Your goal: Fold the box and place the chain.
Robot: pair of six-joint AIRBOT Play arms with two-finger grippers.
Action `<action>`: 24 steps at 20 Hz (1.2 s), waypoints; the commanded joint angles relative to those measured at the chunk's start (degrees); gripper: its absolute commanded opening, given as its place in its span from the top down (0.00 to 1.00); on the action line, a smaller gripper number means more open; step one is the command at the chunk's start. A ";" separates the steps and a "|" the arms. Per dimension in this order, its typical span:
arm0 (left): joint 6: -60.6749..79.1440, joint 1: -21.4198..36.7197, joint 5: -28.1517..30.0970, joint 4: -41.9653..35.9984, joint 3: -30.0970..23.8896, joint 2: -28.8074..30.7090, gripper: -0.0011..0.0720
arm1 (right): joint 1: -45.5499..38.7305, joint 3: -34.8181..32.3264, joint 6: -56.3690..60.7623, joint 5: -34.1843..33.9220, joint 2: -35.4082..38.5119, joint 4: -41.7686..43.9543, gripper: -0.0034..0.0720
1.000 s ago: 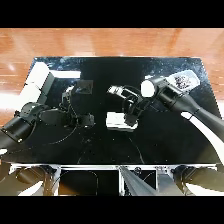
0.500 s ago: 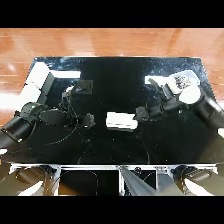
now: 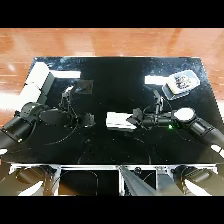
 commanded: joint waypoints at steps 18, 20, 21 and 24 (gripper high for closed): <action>0.00 0.00 -0.20 0.00 -0.02 0.00 0.38 | 0.24 -0.22 -0.09 -0.04 -3.54 -4.70 0.91; 0.52 0.02 -1.16 -0.15 0.15 0.02 0.38 | 0.00 0.48 -1.64 2.32 -3.39 -4.61 0.91; 1.90 0.07 -1.44 -0.15 0.61 0.02 0.38 | -0.63 1.05 -2.05 4.09 -3.30 -4.55 0.91; 4.83 1.70 -3.58 -0.15 2.82 -0.07 0.38 | -4.68 1.95 -5.60 9.29 -1.84 -2.25 0.91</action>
